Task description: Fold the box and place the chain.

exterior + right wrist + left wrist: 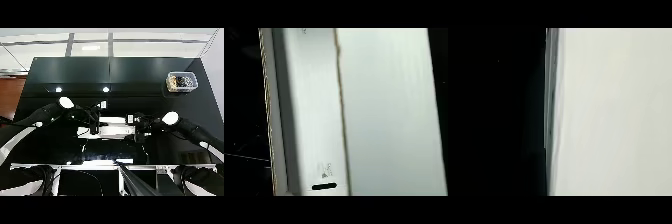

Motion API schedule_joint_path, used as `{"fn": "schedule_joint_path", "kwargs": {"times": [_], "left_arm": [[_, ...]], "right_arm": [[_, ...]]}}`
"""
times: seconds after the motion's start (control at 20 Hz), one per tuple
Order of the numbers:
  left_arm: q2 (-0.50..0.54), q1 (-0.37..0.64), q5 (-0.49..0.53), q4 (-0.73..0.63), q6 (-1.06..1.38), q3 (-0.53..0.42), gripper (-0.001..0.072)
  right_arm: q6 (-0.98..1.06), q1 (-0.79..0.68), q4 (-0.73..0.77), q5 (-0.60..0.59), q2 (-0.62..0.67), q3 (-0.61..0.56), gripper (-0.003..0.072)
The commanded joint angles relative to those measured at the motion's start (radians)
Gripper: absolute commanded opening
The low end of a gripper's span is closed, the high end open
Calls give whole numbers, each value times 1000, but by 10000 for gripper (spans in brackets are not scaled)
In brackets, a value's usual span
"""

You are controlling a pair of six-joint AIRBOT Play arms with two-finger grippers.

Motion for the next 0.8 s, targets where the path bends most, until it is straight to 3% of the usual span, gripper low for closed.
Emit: {"fn": "schedule_joint_path", "kwargs": {"times": [0.0,0.35,0.75], "left_arm": [[1,0,2,0,-1,0,28],[1,0,2,0,-1,0,28],[1,0,2,0,-2,0,28]], "right_arm": [[-86,-25,43,32,-36,0,656],[-105,-21,43,30,-57,0,656],[-3,34,-68,-36,-64,0,655]]}}
